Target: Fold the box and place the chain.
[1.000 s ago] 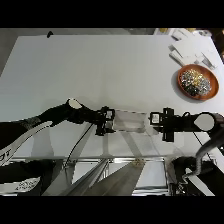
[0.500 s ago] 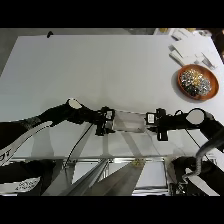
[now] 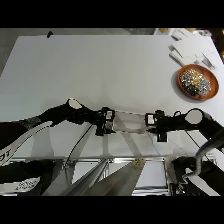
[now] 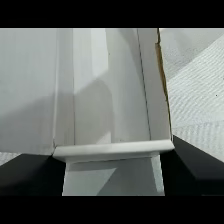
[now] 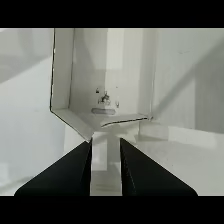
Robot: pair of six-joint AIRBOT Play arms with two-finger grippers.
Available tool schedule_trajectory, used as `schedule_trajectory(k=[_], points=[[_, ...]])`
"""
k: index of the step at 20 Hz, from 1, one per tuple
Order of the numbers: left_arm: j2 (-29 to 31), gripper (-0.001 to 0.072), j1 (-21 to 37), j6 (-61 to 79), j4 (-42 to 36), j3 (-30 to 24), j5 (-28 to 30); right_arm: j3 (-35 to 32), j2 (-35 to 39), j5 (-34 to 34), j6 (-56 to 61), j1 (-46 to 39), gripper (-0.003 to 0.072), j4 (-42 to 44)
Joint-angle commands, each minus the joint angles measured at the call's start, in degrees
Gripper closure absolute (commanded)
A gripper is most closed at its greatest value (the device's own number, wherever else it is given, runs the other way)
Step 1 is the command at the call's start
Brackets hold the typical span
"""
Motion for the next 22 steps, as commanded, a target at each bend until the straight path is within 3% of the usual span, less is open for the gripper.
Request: schedule_trajectory(k=[1,7,10,17,22], points=[[0.04,0.0627,0.04,0.00,-0.04,0.00,-0.02,-0.13,2.47,-1.46,3.10,-0.85,0.0453,-4.42],[0.04,0.0627,0.04,0.00,-0.04,0.00,-0.02,-0.42,2.95,0.87,3.02,2.40,0.0467,2.82],[0.04,0.0627,0.04,0.00,-0.04,0.00,-0.02,-2.14,2.49,-2.32,3.04,4.44,0.0529,3.23],[0.04,0.0627,0.04,0.00,-0.04,0.00,-0.02,-3.10,0.46,-9.07,2.78,4.46,0.0529,12.92],[0.04,0.0627,0.04,0.00,-0.04,0.00,-0.02,-3.13,-2.14,-9.35,0.96,5.09,0.0523,16.22]])
